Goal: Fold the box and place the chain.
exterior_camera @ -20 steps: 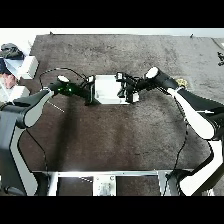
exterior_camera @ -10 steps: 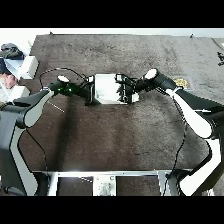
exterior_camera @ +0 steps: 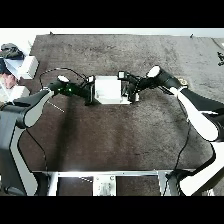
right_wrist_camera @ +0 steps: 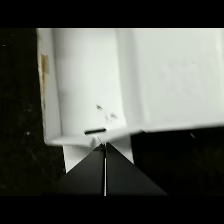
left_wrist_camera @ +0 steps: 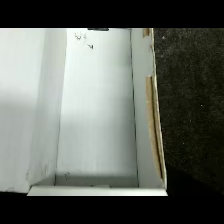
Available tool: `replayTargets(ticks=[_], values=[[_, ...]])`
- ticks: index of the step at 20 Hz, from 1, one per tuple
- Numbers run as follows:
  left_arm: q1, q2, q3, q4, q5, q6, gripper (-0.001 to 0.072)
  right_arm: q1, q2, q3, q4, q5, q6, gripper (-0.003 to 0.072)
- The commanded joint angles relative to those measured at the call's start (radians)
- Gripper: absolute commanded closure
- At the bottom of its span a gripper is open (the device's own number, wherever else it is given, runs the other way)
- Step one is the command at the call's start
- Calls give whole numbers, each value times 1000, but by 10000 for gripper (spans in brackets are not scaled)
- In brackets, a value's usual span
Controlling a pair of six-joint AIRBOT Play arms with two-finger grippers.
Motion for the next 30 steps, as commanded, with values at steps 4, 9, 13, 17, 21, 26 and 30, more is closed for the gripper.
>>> replayTargets(ticks=[4,9,13,17,21,26,30], values=[[0,-1,0,0,0,1,586,-92,102,1,-54,-1,502,699],[-1,-1,0,0,0,0,586,-195,88,-60,-50,0,855,700],[-1,-1,0,0,0,1,586,-238,87,-146,-9,-54,902,700],[-1,0,0,0,0,0,586,-238,87,-227,82,-103,901,699],[-1,-1,0,0,0,1,586,-225,56,-303,264,-97,801,699],[0,0,0,0,0,1,586,-137,25,-299,404,-109,725,515],[-1,-1,0,0,0,1,586,-134,60,-283,427,-117,726,515]])
